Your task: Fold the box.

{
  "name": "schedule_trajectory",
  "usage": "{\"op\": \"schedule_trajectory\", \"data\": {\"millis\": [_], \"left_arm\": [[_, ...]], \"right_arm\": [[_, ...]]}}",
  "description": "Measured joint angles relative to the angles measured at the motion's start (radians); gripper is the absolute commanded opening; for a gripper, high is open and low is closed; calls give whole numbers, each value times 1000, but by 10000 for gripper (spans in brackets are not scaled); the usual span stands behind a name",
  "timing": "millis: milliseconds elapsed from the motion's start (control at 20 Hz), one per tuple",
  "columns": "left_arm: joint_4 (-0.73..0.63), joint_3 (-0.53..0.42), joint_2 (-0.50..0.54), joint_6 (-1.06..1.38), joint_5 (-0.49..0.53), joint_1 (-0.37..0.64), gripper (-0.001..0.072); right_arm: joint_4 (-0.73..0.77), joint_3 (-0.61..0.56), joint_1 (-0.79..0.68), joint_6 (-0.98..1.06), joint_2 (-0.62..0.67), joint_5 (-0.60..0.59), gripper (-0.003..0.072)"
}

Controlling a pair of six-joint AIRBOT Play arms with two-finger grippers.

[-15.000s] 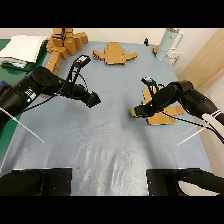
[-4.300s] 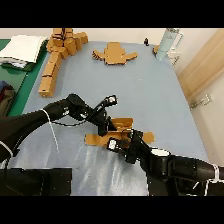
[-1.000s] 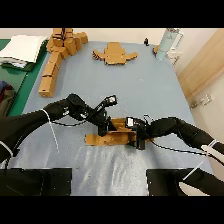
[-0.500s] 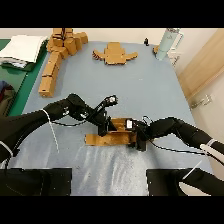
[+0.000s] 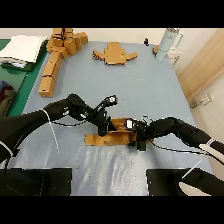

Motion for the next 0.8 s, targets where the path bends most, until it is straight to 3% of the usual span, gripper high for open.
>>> {"op": "schedule_trajectory", "data": {"millis": [150,250,800], "left_arm": [[0,0,0,0,0,0,12],[0,0,0,0,0,0,12],[0,0,0,0,0,0,12]], "right_arm": [[-1,0,0,0,-3,0,565],[-2,0,0,0,-10,-1,501],[-2,0,1,0,-21,-2,502]]}}
